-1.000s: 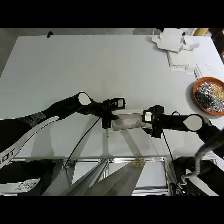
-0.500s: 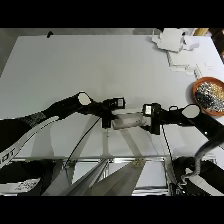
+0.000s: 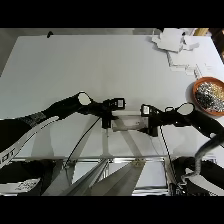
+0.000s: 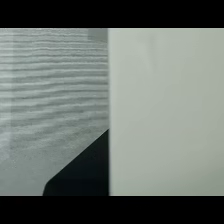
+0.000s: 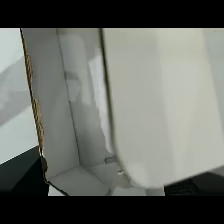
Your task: Fold the box and place the chain.
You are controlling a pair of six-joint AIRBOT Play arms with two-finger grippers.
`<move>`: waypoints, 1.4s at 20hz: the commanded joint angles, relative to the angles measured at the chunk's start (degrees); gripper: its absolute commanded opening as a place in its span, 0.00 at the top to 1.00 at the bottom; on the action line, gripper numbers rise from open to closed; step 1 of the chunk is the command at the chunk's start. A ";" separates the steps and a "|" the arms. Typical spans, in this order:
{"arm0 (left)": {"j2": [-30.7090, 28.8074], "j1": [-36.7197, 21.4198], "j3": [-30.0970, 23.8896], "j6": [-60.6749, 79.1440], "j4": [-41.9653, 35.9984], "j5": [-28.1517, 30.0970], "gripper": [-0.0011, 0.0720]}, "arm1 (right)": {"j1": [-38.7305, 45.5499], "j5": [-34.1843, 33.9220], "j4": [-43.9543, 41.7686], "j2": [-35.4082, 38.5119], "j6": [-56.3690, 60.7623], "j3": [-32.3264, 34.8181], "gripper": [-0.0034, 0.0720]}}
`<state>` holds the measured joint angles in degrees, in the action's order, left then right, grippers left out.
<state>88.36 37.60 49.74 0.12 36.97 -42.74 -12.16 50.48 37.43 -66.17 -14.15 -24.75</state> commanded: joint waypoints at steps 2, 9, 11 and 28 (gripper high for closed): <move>0.02 0.00 -0.02 -0.13 -0.09 0.09 0.97 | -0.63 0.13 -0.83 -2.45 -0.11 0.02 0.11; 0.02 0.00 -0.02 -0.13 -0.09 0.09 0.97 | -0.63 -3.19 -1.84 -2.47 -1.31 0.02 0.16; 0.02 0.00 -0.02 -0.13 -0.09 0.09 0.97 | -0.61 -3.58 -1.84 -2.82 -1.40 0.02 0.25; 0.02 0.00 -0.02 -0.13 -0.09 0.09 0.97 | -0.63 -3.17 -1.66 -5.09 -0.90 0.00 0.56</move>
